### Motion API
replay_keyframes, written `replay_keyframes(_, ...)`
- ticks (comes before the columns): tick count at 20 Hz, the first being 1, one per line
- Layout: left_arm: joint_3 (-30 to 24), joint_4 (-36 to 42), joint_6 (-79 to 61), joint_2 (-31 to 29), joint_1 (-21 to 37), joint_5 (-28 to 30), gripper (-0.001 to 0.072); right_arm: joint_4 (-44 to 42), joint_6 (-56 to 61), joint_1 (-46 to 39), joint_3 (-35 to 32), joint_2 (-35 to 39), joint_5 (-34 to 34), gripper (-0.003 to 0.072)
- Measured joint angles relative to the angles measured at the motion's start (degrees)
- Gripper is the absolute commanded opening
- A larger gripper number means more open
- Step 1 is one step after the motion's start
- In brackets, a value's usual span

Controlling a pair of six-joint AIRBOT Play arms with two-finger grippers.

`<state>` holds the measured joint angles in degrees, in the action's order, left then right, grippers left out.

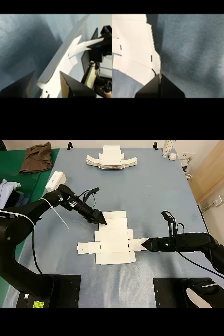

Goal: Fold the box.

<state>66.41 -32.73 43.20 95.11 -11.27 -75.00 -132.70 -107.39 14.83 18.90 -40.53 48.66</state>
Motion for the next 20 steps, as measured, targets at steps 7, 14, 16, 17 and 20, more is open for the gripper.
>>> replay_keyframes(7, 1.38, -1.44, -3.26, 1.51, -1.05, -5.53, 0.0341, 0.24, -0.07, 0.00, 0.00, -2.80, -0.07, 0.0003)
replay_keyframes(14, 1.51, -2.08, -6.58, 1.64, -2.58, -6.86, 0.0107, 0.31, -0.20, 0.00, 0.00, -3.39, 0.22, 0.0002)
replay_keyframes(16, 1.51, -2.08, -7.52, 1.64, -3.19, -6.99, 0.0106, 0.31, -0.22, 0.00, 0.00, -3.39, 0.22, 0.0003)
replay_keyframes(17, 1.51, -2.12, -7.89, 1.64, -3.34, -6.99, 0.0104, 0.31, -0.22, 0.00, 0.00, -3.39, 0.22, 0.0002)
replay_keyframes(20, 1.51, -2.19, -9.05, 1.64, -3.58, -7.26, 0.0016, 0.28, -0.24, 0.00, 0.00, -3.39, 0.17, 0.0003)
